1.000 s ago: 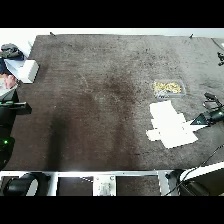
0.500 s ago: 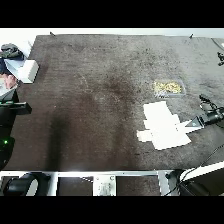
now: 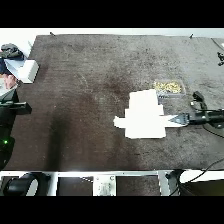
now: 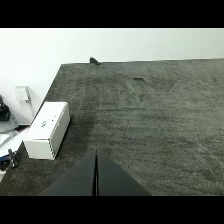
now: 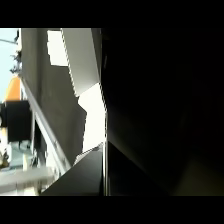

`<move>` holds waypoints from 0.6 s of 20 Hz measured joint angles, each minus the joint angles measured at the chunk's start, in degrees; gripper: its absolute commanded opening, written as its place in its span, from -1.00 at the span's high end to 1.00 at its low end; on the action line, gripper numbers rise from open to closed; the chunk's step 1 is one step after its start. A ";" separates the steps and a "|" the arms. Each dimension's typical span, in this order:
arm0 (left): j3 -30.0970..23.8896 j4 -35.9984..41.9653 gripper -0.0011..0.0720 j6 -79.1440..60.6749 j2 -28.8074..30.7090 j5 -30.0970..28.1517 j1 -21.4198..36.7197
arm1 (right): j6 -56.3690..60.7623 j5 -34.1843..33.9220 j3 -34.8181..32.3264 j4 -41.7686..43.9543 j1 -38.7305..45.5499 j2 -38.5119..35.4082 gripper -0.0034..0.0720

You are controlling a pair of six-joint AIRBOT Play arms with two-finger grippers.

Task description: Fold the box and place the chain.

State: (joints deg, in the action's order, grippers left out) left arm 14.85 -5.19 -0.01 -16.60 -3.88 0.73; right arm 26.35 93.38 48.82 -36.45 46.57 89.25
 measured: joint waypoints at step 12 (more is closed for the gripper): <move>0.00 0.02 0.94 0.02 0.00 0.02 0.00 | 9.27 -35.17 0.87 15.89 -34.99 -4.48 0.96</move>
State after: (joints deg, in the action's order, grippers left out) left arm 14.85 -5.17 0.01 -16.60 -3.86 0.73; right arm 35.62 58.22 49.69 -20.56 11.57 84.77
